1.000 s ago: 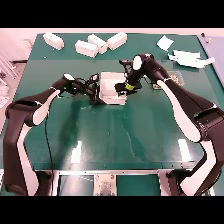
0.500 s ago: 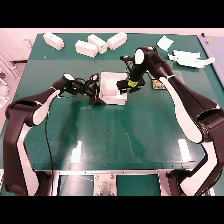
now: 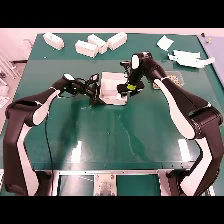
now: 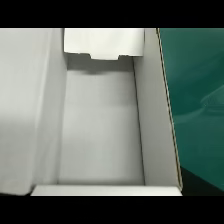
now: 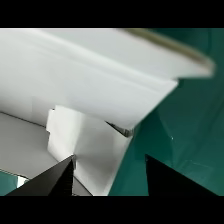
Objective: Fold the box and place the chain.
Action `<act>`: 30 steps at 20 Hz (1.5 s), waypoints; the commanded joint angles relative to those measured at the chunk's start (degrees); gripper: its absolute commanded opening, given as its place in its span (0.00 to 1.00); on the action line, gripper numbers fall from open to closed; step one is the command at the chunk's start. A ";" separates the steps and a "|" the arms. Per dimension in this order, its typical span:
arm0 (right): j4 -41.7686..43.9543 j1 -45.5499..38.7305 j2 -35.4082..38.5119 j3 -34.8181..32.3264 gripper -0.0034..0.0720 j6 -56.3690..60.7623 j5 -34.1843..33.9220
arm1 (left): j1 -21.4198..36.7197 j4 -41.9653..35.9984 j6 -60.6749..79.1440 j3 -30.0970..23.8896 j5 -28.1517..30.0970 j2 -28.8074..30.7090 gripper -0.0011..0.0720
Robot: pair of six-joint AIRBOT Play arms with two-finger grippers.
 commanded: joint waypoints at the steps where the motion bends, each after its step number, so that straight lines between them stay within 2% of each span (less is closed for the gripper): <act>1: 2.14 0.07 -1.49 0.09 0.76 0.63 -2.51 | -0.02 -0.02 0.00 0.02 -0.09 0.02 0.82; 6: -0.66 0.02 -2.12 0.07 0.76 1.36 -2.29 | -0.02 -0.37 0.00 0.02 -0.09 0.02 0.82; 16: -0.70 0.09 -4.00 0.09 0.75 3.67 -2.29 | -0.02 -0.83 0.00 0.02 -0.13 0.02 0.82; 17: -1.09 0.09 -4.31 0.09 0.71 4.48 -2.29 | -0.02 -0.85 0.00 0.02 -0.13 0.02 0.82; 21: -2.01 0.66 -4.50 0.09 0.69 5.38 -2.51 | -0.02 -0.85 0.00 0.02 -0.13 0.02 0.82; 22: -2.73 0.98 -4.57 0.09 0.61 5.40 -2.58 | -0.02 -0.85 0.00 0.02 -0.13 0.02 0.82; 24: -3.28 1.57 -4.76 0.13 0.59 6.05 -3.15 | -0.02 -0.85 0.00 0.02 -0.17 0.02 0.82; 26: -3.39 1.99 -4.87 0.15 0.50 6.49 -3.41 | -0.02 -0.85 0.00 0.02 -0.52 0.02 0.82; 28: -3.43 2.23 -4.92 0.15 0.49 6.93 -3.41 | -0.02 -0.85 0.00 0.02 -0.50 0.02 0.82; 29: -3.43 2.43 -4.92 0.15 0.41 6.93 -3.43 | -0.02 -0.85 0.00 0.02 -0.50 0.02 0.83; 30: -3.41 2.56 -4.92 0.15 0.38 7.04 -3.43 | -0.02 -0.85 0.00 0.02 -0.50 0.02 0.82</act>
